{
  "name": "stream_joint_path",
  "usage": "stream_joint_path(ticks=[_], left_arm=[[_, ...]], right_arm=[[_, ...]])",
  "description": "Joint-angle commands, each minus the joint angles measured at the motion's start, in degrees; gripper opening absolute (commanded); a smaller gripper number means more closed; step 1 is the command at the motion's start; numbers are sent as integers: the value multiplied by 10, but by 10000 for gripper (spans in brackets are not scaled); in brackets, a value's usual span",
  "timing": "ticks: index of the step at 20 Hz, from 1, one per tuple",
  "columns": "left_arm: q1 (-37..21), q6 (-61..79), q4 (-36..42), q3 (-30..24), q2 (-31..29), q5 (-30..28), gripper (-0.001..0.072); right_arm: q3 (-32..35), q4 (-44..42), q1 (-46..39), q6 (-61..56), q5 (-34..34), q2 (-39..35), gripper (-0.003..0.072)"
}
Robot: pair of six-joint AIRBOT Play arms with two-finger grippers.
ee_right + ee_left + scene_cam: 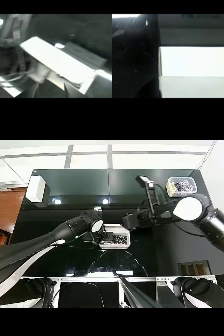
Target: Fold the box and place the chain.
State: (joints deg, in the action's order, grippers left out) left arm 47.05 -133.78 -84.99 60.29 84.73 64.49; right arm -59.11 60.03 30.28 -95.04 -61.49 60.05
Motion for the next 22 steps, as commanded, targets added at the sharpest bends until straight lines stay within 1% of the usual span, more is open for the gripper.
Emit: stream_joint_path(ticks=[1, 2, 4, 6, 8, 9, 10, 11, 13, 15, 18, 20, 22], left_arm=[[-1, 0, 0, 0, 0, -6, 27], [-1, 0, 0, 0, 0, -6, 27], [-1, 0, 0, 0, 0, -10, 27], [-4, 1, 3, 0, 0, -7, 27], [-4, 24, 13, 3, 0, 1, 31], [-4, 24, 16, 10, 0, 10, 138], [-4, 24, 12, 21, -1, 23, 391], [-4, 26, 9, 34, -3, 35, 450], [-1, 49, -3, 52, -23, 47, 449], [1, 61, -29, 51, -67, 56, 448], [-2, 81, -83, 49, -140, 105, 448], [-16, 91, -123, 28, -199, 133, 447], [-59, 91, -138, -25, -265, 145, 447]], right_arm=[[1, 99, -55, -2, -87, -9, 376], [1, 148, -68, -3, -115, -10, 376], [1, 197, -78, -3, -135, -10, 375], [1, 194, -77, -3, -125, -10, 376], [1, 173, -76, -3, -117, -10, 376], [1, 165, -76, 0, -116, -10, 376], [1, 165, -76, 2, -116, -10, 376], [1, 165, -76, 6, -116, -10, 376], [1, 166, -76, 15, -115, -10, 376], [1, 167, -76, 17, -115, -10, 376], [1, 167, -76, 21, -109, -10, 376], [1, 167, -76, 21, -102, -10, 376], [1, 167, -77, 21, -101, -10, 376]])
